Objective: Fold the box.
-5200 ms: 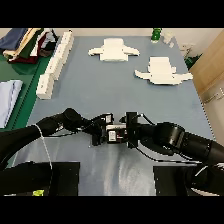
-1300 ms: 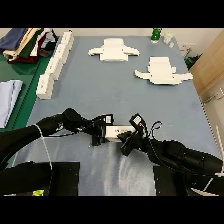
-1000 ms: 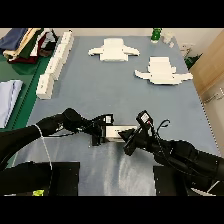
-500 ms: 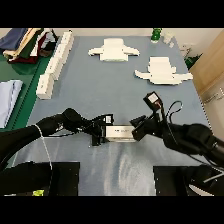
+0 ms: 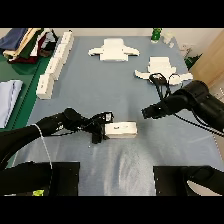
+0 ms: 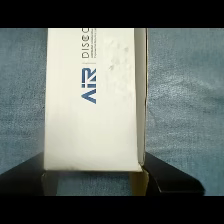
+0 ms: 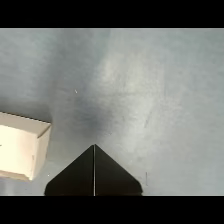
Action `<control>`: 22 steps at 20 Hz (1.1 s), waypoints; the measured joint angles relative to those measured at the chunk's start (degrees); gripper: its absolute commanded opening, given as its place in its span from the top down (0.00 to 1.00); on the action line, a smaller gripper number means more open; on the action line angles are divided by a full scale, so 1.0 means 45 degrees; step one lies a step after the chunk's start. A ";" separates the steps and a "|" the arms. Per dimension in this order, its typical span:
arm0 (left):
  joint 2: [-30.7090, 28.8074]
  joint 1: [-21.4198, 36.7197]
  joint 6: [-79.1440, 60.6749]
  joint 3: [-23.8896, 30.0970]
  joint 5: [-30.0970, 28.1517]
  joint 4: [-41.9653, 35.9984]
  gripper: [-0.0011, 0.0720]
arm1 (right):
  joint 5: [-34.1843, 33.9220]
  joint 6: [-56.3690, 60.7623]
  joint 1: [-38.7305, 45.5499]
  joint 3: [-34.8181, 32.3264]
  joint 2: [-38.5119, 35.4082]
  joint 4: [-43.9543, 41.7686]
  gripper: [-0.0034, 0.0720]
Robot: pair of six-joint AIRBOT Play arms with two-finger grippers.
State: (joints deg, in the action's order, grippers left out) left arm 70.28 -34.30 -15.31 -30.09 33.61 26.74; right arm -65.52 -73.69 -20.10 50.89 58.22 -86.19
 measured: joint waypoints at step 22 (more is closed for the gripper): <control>-0.6081 0.9292 1.2293 -0.0063 0.3769 0.7378 0.46 | -0.1219 0.0175 0.0204 0.0529 0.1268 0.0068 0.95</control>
State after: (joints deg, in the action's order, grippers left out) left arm 42.92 7.51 40.01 -30.37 50.57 59.94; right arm -71.00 -72.90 -19.18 53.28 63.92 -85.89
